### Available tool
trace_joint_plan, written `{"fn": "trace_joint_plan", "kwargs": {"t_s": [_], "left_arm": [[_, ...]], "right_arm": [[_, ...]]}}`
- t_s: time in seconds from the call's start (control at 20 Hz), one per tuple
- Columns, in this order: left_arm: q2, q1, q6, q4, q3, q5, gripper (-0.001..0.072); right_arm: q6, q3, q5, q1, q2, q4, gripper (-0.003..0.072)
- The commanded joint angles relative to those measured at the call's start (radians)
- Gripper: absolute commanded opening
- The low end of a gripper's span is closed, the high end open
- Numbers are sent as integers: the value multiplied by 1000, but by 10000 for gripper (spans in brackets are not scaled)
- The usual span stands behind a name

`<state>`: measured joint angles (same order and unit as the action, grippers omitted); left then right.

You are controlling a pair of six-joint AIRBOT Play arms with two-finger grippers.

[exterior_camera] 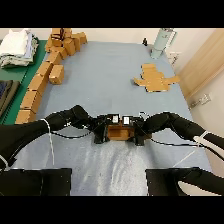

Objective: Fold the box.

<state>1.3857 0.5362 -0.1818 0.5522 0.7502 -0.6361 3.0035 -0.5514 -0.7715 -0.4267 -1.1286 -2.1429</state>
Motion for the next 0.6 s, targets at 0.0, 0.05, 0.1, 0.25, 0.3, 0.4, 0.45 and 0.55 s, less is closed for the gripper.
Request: {"fn": "trace_joint_plan", "kwargs": {"t_s": [0.0, 0.05, 0.1, 0.25, 0.3, 0.4, 0.45, 0.55], "left_arm": [[-2, -2, 16, 2, 1, -3, 705], [-2, -2, 15, 2, 1, -3, 705], [-2, -2, 14, 2, 1, -3, 705], [-2, -2, 13, 2, 1, -2, 607], [-2, -2, 10, 2, 1, -3, 481], [-2, -2, 9, 2, 1, -3, 468], [-2, -2, 10, 2, 1, -2, 499], [-2, -2, 10, 2, 1, -2, 495]], "right_arm": [[0, 0, 0, 0, 0, 0, 582], [0, 0, 0, 0, 0, 0, 582], [0, 0, 0, 0, 0, 0, 581], [0, 0, 0, 0, 0, 0, 581], [0, 0, 0, 0, 0, 0, 581], [0, 0, 0, 0, 0, 0, 582], [0, 0, 0, 0, 0, 0, 582], [0, 0, 0, 0, 0, 0, 581]]}}
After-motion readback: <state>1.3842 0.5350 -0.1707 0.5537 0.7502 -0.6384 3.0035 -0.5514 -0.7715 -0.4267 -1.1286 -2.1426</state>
